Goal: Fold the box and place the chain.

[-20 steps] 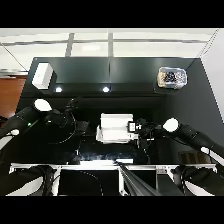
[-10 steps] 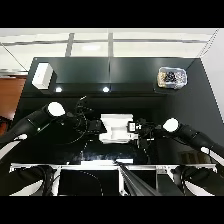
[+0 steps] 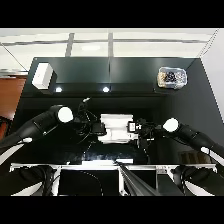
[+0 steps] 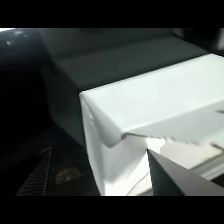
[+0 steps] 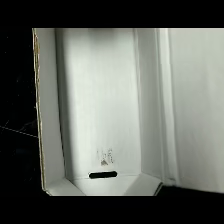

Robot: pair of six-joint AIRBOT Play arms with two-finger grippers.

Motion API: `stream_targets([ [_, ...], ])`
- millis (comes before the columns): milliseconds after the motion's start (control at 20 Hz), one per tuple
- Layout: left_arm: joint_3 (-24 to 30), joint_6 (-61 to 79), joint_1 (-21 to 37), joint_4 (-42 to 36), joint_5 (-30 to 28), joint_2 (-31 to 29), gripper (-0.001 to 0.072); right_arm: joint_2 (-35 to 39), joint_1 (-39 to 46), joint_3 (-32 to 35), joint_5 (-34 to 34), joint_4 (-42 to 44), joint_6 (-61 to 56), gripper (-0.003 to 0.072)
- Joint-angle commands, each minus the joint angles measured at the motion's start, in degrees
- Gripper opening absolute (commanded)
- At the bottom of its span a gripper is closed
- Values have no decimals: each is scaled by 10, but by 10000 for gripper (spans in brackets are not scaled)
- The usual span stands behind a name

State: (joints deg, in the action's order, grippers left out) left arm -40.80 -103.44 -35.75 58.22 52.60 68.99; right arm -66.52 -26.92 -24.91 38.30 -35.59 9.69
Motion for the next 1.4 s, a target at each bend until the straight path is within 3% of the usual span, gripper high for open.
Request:
stream_targets([
  [0,-14,-94,-38,82,-1,13,691,0,0,0,0,0,0,409],
  [250,-68,-264,-110,235,5,36,691,0,0,0,0,0,0,409],
  [450,-104,-315,-119,241,62,53,683,0,0,0,0,0,0,409],
  [700,-149,-318,-157,245,68,97,669,0,0,0,0,0,0,409],
  [750,-151,-318,-160,245,69,105,652,0,0,0,0,0,0,409],
  [800,-151,-318,-160,245,76,111,559,0,0,0,0,0,0,409],
  [850,-151,-318,-160,245,82,115,531,0,0,0,0,0,0,408],
  [1250,-151,-356,-160,269,87,116,489,0,0,0,0,0,0,408],
  [1300,-151,-363,-160,273,94,116,462,0,0,0,0,0,0,408],
  [1350,-151,-363,-160,276,100,116,364,0,0,0,0,0,0,409],
])
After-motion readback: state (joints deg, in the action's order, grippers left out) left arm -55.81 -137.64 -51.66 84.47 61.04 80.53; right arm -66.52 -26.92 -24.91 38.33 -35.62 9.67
